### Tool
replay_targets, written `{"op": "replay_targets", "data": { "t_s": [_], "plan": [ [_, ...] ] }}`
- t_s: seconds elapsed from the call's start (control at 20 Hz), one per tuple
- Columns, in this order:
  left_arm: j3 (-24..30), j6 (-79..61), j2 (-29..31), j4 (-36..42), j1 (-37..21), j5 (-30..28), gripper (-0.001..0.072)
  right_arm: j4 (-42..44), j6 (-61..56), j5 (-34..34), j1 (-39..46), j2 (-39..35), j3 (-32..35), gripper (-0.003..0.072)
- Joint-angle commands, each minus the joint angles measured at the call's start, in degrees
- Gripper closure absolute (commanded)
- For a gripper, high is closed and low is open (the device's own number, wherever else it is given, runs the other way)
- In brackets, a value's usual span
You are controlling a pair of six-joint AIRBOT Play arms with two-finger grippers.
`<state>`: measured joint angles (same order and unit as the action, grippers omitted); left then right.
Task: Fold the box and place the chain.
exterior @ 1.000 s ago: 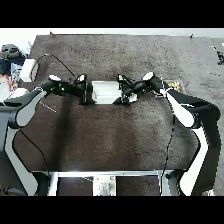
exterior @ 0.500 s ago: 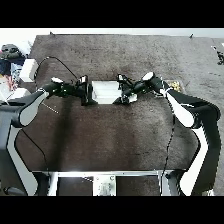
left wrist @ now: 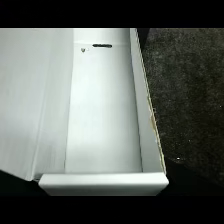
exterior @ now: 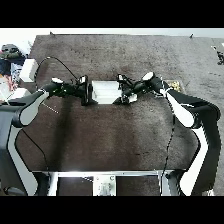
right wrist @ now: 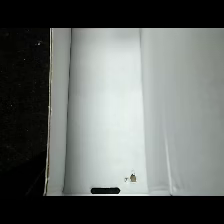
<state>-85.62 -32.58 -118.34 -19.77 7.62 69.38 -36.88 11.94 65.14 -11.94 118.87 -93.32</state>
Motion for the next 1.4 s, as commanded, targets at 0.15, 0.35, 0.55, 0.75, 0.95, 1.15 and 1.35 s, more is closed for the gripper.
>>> {"op": "replay_targets", "data": {
  "t_s": [0.15,0.35,0.55,0.75,0.95,1.15,1.35],
  "plan": [
    [-0.09,0.55,-0.11,-0.57,1.09,0.13,0.0142,0.0,0.0,0.0,-0.02,0.02,0.02,0.0287],
    [-0.07,0.57,-0.11,-0.83,1.09,0.07,0.0143,0.0,0.0,0.0,-0.02,0.02,0.0,0.0287],
    [-0.07,0.68,-0.11,-1.27,1.09,-0.59,0.0268,0.0,0.0,0.0,-0.02,0.02,0.0,0.0287],
    [-0.07,1.79,-0.11,-1.27,1.09,-1.07,0.0425,0.0,0.02,0.0,-0.02,0.02,0.02,0.0287],
    [-0.07,2.54,-0.11,-1.22,1.09,-1.27,0.0424,0.0,0.0,0.0,-0.02,0.02,0.02,0.0287],
    [-0.07,2.54,-0.11,-1.18,1.09,-1.33,0.0424,0.0,0.0,0.0,-0.02,0.02,0.02,0.0287],
    [-0.07,2.54,-0.11,-0.74,1.09,-1.29,0.0424,0.0,0.0,0.0,-0.02,0.02,0.02,0.0287]
  ]
}}
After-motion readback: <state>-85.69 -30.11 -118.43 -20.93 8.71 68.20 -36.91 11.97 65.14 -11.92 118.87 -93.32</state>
